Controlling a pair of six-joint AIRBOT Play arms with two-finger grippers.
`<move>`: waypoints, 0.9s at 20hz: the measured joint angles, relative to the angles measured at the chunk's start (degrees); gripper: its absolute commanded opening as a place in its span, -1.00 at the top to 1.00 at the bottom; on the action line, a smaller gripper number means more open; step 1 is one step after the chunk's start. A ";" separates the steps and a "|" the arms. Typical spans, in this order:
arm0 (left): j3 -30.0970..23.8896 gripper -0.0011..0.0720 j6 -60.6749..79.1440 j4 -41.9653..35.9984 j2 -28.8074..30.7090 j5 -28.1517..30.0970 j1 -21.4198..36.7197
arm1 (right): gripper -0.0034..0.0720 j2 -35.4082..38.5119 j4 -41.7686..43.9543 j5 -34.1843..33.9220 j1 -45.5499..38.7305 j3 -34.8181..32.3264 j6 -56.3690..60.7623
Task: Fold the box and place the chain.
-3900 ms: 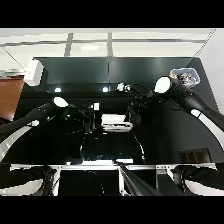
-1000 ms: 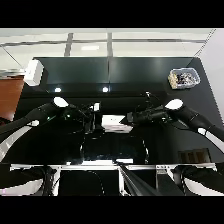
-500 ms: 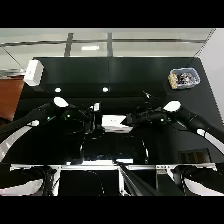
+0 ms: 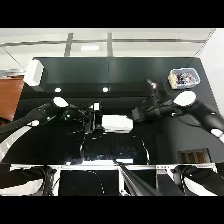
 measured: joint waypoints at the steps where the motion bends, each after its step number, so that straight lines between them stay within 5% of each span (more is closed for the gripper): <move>1: 0.02 -1.00 -0.46 0.02 0.42 -0.09 0.17 | 0.86 2.12 -3.08 1.75 -1.90 1.16 1.18; 7: 1.55 -1.00 -6.29 7.89 8.09 -0.42 0.52 | 0.86 10.10 -18.32 11.54 -12.57 3.58 6.08; 11: 3.26 -0.99 -9.62 6.32 12.15 -1.20 -1.51 | 0.86 11.34 -22.40 11.50 -16.28 2.03 7.56; 18: 10.95 -0.99 -16.35 4.11 3.50 2.67 -9.07 | 0.86 11.78 -24.28 7.82 -17.64 -1.20 9.44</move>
